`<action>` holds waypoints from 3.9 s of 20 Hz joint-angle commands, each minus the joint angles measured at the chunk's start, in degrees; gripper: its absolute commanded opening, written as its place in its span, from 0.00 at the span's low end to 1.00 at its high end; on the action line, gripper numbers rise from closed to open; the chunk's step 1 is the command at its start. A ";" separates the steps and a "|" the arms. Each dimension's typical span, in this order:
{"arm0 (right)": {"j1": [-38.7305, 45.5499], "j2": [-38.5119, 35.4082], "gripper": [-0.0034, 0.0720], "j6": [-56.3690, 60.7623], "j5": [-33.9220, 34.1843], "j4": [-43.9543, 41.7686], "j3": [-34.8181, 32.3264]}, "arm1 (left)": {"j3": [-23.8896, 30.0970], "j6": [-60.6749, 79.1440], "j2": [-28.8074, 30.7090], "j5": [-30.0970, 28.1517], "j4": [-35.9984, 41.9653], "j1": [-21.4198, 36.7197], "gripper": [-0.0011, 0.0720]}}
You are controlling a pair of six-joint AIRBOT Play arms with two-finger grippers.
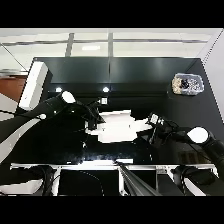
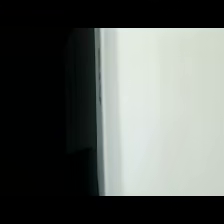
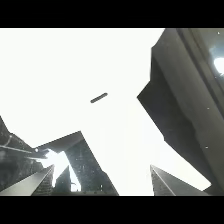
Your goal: Fold the box and place the chain.
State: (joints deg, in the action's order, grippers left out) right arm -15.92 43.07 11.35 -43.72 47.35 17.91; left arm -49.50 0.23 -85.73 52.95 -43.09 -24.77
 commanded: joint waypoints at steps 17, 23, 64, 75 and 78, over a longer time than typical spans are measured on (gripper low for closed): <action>-8.83 6.38 0.98 -3.93 4.15 1.51 -0.37 | -2.29 0.94 -0.13 1.07 -2.54 -2.99 0.05; -14.95 8.55 0.98 -4.11 5.73 0.59 -0.39 | -2.29 0.90 -0.42 1.07 -2.73 -3.04 0.05; -6.12 15.56 0.98 -21.51 4.50 -21.20 7.67 | -2.29 -0.46 -0.48 1.09 -2.71 -3.04 0.05; -6.43 21.51 0.98 -30.36 -2.43 -23.04 7.65 | -2.29 -0.66 -0.48 1.18 -2.71 -3.04 0.06; -7.10 22.69 0.98 -30.32 -1.92 -18.21 7.65 | -2.29 -0.66 -0.48 1.55 -2.71 -3.04 0.06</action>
State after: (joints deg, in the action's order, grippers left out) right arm -22.17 64.49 -17.87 -45.28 25.67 25.56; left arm -51.79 -0.19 -86.17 54.35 -45.87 -27.79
